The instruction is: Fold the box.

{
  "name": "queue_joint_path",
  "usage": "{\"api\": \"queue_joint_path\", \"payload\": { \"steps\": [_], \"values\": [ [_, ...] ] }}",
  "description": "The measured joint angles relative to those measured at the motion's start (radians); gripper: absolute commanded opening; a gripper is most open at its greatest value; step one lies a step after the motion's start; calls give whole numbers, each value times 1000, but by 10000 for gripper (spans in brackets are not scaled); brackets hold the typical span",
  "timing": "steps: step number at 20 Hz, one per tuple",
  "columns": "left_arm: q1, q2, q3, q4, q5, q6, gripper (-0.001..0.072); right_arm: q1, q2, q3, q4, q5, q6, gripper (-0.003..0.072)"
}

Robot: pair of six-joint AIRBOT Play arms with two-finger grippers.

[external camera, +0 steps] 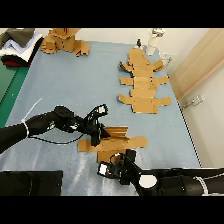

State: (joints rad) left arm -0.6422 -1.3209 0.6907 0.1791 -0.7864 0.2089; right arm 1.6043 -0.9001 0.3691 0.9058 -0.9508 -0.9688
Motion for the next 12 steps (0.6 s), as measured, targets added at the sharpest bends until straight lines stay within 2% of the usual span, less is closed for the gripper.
{"api": "queue_joint_path", "payload": {
  "steps": [8, 9, 10, 11, 12],
  "values": [
    [0, 0, 0, 0, 0, 0, 13, -56, -19, 7, -105, -7, 153, 386],
    [0, 0, 0, 0, 0, 0, 12, -59, -20, 7, -108, -11, 172, 431],
    [0, 0, 0, 0, 0, 0, 13, -61, -20, 7, -108, -15, 188, 591],
    [0, 0, 0, 0, 0, 0, 13, -61, -20, 7, -108, -21, 200, 712],
    [0, 0, 0, 0, 0, 0, 13, -63, -20, 8, -106, -27, 208, 712]
  ]
}}
